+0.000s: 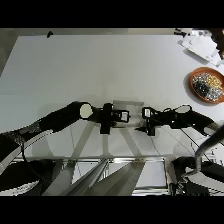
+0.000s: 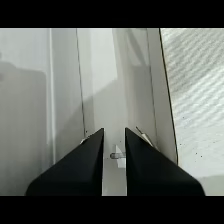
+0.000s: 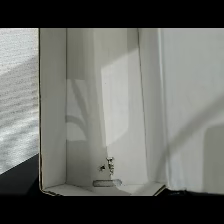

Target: Fold the box and place the chain.

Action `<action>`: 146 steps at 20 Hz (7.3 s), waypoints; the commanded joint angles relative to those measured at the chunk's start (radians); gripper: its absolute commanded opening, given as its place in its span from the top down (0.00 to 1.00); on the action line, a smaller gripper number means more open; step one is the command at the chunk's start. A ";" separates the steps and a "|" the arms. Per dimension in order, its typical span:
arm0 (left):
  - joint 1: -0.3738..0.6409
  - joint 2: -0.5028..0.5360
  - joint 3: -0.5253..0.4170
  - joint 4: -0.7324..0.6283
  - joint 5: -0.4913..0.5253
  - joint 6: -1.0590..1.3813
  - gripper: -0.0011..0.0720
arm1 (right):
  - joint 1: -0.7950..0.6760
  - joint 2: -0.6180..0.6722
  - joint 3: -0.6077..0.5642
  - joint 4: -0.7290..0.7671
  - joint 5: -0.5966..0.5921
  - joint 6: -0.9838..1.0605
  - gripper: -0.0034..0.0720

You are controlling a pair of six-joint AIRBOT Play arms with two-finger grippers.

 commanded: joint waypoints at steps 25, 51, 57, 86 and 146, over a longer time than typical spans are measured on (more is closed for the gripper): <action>0.258 0.431 -0.216 0.060 -0.203 -0.298 0.77 | 0.000 0.000 0.000 0.000 0.000 0.000 0.57; 0.384 0.098 -0.292 -0.351 -0.127 -0.849 0.98 | 0.000 0.000 0.000 0.000 0.000 0.000 0.57; 0.348 0.090 -0.224 -0.354 -0.155 -0.849 0.98 | 0.000 0.000 0.000 0.000 -0.001 0.000 0.57; 0.137 0.039 0.001 -0.248 -0.127 -1.098 0.20 | 0.000 0.000 0.000 0.000 0.000 0.000 0.57; -0.119 -0.319 0.448 0.532 -0.551 -2.229 0.98 | 0.000 0.000 0.000 0.000 0.000 0.000 0.57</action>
